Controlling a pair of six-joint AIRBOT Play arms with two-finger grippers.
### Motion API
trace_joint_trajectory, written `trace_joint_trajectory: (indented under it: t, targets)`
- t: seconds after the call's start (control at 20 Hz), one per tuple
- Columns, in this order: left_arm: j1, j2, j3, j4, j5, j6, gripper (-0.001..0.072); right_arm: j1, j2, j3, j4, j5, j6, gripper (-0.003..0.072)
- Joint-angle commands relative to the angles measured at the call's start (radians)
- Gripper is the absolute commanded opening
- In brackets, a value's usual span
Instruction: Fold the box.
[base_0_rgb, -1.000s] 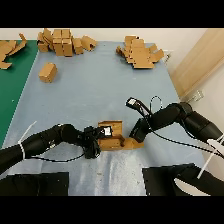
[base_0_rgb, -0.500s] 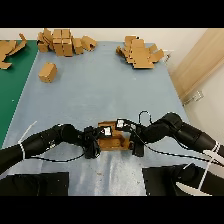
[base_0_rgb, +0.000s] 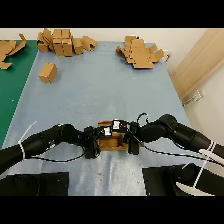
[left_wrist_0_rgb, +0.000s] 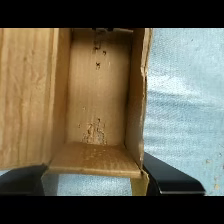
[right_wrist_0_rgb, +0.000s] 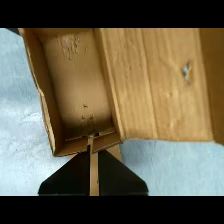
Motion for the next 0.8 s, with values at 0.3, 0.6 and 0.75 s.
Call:
trace_joint_trajectory:
  t: [0.3,0.6,0.75]
  targets:
    - [0.0,0.0,0.0,0.0,0.0,0.0,0.0519,0.001,-0.013,0.0,0.116,0.044,-0.069,0.0079]
    - [0.0,0.0,0.0,0.0,0.0,0.0,0.052,0.001,-0.043,-0.002,0.183,0.046,-0.118,0.0347]
    - [0.0,0.0,0.0,0.0,0.0,0.0,0.0519,0.001,-0.045,-0.002,0.179,0.046,-0.125,0.0483]
